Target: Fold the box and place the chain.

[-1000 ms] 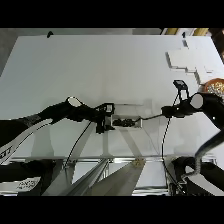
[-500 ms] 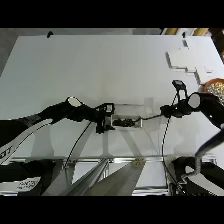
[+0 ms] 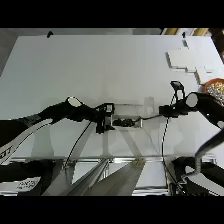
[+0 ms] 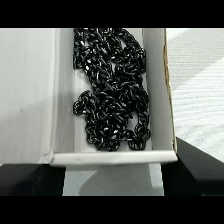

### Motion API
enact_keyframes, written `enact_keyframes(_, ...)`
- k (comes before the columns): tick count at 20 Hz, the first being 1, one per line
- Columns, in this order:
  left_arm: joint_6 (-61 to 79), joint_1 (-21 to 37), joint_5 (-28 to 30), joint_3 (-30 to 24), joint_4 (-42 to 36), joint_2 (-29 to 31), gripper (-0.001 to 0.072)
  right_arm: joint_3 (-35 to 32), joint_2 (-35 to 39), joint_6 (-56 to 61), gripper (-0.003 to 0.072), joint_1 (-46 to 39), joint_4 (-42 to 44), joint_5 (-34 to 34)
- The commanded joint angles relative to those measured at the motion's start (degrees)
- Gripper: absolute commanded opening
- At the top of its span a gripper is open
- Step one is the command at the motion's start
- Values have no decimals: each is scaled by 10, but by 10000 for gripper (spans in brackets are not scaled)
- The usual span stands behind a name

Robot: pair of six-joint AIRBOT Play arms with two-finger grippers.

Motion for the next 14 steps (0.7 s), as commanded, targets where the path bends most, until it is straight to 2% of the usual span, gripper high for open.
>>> enact_keyframes(1, 0, 0, 0, 0, 0, 0, 36, 0, 6, -5, 12, 0, 0, -3)
enact_keyframes(6, 0, 0, 0, 0, 0, 0, 36, 0, 81, -17, 12, 5, 9, 19)
enact_keyframes(11, 0, 0, 0, 0, 0, 0, 36, 0, 181, -20, 12, 67, 10, 57)
enact_keyframes(14, 0, 0, 0, 0, 0, 0, 36, 0, 228, -20, 12, 113, 68, 80)
